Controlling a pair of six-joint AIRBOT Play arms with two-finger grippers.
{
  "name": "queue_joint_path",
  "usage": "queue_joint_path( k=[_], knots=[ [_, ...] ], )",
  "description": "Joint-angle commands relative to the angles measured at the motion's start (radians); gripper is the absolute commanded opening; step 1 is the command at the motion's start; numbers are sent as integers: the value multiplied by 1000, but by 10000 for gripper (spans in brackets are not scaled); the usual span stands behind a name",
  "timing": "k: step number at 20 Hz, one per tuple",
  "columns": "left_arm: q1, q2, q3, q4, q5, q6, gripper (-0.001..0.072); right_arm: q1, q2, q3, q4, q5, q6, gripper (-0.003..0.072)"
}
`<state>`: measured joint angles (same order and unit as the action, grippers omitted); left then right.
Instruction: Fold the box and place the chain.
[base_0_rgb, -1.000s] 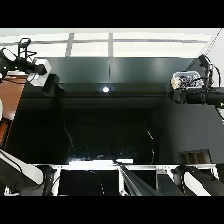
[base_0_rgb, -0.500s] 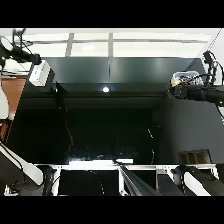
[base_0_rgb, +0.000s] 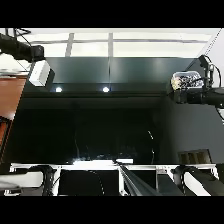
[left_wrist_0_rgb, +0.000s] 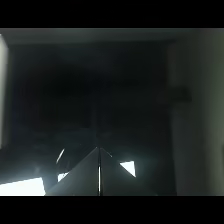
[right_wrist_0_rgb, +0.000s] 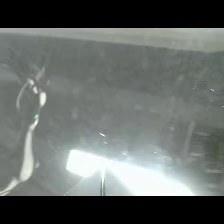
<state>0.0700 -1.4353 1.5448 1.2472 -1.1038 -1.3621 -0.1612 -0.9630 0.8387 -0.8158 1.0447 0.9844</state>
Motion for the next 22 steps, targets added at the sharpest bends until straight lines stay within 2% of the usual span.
queue_joint_path(
  k=[1,2,4,6,9,22],
  knots=[
    [-150,378,-515,-25,358,21,23,1,29,-89,-31,-206,-109,14],
    [-185,480,-673,-12,471,34,23,1,38,-141,-28,-357,-138,15],
    [-203,632,-897,-3,632,26,24,0,37,-203,-32,-562,-140,17],
    [-194,726,-1007,-3,677,25,24,1,37,-208,-31,-575,-140,18],
    [-191,766,-1046,-2,668,27,25,1,37,-208,-31,-562,-140,18],
    [-192,764,-1046,-3,678,26,25,1,37,-208,-31,-562,-140,18]
  ],
)
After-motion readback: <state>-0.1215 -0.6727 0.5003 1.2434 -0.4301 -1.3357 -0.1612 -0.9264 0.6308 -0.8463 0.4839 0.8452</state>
